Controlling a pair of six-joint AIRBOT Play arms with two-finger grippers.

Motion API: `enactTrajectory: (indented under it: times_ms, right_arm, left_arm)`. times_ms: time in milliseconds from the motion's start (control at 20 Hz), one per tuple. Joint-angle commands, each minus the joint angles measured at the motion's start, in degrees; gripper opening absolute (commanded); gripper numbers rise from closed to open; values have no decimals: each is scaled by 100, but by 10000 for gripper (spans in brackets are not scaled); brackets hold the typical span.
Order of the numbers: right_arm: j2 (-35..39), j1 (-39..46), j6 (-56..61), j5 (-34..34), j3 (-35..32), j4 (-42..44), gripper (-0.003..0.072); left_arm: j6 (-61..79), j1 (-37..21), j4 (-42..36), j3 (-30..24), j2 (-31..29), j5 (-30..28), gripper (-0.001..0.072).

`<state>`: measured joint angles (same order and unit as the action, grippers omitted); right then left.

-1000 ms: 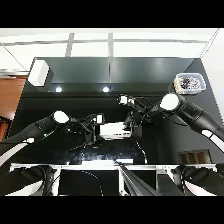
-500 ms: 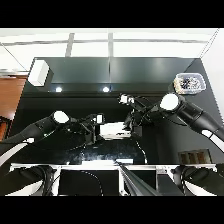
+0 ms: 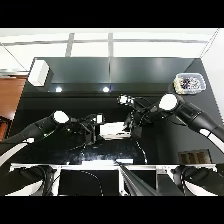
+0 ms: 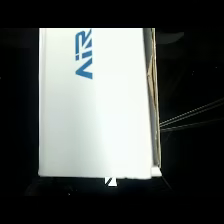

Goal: Fold the box and place the chain.

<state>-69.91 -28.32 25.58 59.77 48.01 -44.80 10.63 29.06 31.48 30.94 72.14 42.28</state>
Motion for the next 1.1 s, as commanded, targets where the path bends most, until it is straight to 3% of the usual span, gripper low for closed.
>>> enactTrajectory:
  times_ms: [0, 850, 1050]
  right_arm:
    - [-20, -2, 13, 2, 0, -2, 244]
    - [-15, 2, 118, -125, -184, 39, 247]
    - [146, 212, 756, 562, 184, 35, 246]
  left_arm:
    - [2, 4, 2, 4, 0, -2, 486]
    - [2, 4, 2, 4, 0, 9, 486]
    - [2, 4, 2, 4, 0, 9, 486]
